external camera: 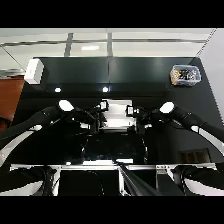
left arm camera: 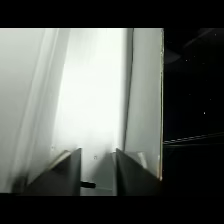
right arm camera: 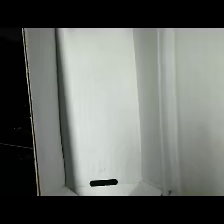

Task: Fold the box and place the chain.

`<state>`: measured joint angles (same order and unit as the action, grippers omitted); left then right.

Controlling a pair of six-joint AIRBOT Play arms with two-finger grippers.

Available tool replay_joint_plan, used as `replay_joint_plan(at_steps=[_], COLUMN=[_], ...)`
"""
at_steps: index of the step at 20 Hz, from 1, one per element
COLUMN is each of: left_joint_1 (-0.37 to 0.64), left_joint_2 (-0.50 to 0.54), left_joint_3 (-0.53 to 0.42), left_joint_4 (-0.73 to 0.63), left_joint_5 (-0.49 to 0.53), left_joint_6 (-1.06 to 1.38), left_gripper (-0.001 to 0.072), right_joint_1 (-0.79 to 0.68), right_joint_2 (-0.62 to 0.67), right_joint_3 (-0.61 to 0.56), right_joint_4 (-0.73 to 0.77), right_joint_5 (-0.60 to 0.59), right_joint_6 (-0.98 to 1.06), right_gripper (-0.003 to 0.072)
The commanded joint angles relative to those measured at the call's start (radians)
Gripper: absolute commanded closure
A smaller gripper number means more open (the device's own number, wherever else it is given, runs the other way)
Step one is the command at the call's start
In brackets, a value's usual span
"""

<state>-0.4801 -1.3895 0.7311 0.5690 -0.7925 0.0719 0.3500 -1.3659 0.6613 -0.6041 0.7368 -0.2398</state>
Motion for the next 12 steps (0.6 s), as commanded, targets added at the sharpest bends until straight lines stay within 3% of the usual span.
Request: replay_joint_plan(at_steps=[1, 2, 3, 4, 5, 10, 12], left_joint_1=[0.003, 0.003, 0.009, 0.020, 0.037, 0.201, 0.309], left_joint_2=[0.007, 0.010, 0.016, 0.027, 0.042, 0.221, 0.271], left_joint_3=[0.010, 0.014, 0.018, 0.029, 0.042, 0.048, 0.048], left_joint_4=[0.040, 0.045, 0.058, 0.103, 0.156, 0.417, 0.541], left_joint_5=[-0.005, -0.001, -0.008, -0.039, -0.084, -0.138, -0.157], left_joint_6=[-0.031, -0.071, -0.113, -0.137, -0.175, -0.657, -0.979], left_gripper=[0.0624, 0.0442, 0.0446, 0.0659, 0.0686, 0.0687, 0.0686], right_joint_1=[0.001, 0.001, 0.001, 0.001, 0.001, 0.001, 0.001], right_joint_2=[0.000, 0.000, 0.000, 0.000, 0.000, 0.000, 0.000], right_joint_3=[0.001, 0.001, 0.001, 0.001, 0.001, 0.001, 0.001], right_joint_4=[0.000, 0.000, 0.000, 0.000, 0.000, 0.000, 0.000], right_joint_5=[0.000, 0.000, 0.000, 0.000, 0.000, 0.000, 0.000], right_joint_6=[0.000, 0.000, 0.000, 0.000, 0.000, 0.000, 0.000], right_gripper=[0.0442, 0.0442, 0.0442, 0.0442, 0.0442, 0.0442, 0.0442])
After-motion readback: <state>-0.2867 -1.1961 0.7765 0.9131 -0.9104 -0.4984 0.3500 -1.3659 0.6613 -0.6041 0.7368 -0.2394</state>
